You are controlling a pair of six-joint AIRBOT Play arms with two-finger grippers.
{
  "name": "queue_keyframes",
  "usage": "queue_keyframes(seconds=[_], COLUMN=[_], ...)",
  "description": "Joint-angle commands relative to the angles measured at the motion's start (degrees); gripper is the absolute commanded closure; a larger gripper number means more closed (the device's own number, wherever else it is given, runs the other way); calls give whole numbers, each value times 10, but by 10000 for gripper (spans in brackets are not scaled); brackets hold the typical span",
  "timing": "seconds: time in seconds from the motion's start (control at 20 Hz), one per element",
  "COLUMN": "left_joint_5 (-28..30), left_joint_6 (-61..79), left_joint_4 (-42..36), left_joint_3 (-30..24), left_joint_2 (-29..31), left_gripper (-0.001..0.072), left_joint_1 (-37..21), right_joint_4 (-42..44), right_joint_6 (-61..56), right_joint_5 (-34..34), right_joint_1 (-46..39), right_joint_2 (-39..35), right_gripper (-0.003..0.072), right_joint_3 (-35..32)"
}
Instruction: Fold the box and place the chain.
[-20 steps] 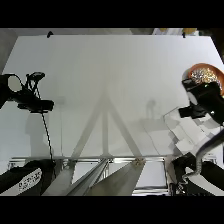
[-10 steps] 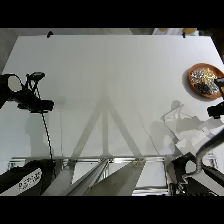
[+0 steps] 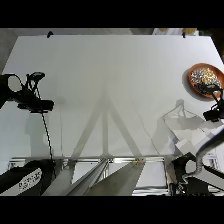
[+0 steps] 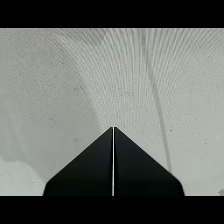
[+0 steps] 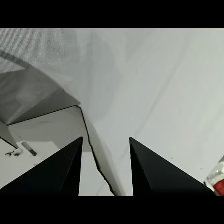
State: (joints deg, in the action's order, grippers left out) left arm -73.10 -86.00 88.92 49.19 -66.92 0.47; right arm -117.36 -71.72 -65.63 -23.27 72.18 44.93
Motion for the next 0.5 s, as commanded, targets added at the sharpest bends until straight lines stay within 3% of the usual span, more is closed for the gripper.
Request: queue_keyframes(seconds=[0.0, 0.05, 0.25, 0.45], left_joint_5=[0, 0, 0, 0], left_joint_6=[0, 0, 0, 0], left_joint_4=[0, 0, 0, 0], left_joint_3=[0, 0, 0, 0], left_joint_2=[0, 0, 0, 0], left_gripper=[700, 700, 700, 700], left_joint_1=[0, 0, 0, 0], right_joint_4=[-4, -4, 31, 200], right_joint_6=[-6, -6, -6, 10], right_joint_5=[-25, -29, -56, -25], right_joint_1=[-1, -1, 26, 107], right_joint_2=[25, 26, 10, -50], right_gripper=[567, 671, 672, 672], right_joint_3=[0, 0, 0, -1])
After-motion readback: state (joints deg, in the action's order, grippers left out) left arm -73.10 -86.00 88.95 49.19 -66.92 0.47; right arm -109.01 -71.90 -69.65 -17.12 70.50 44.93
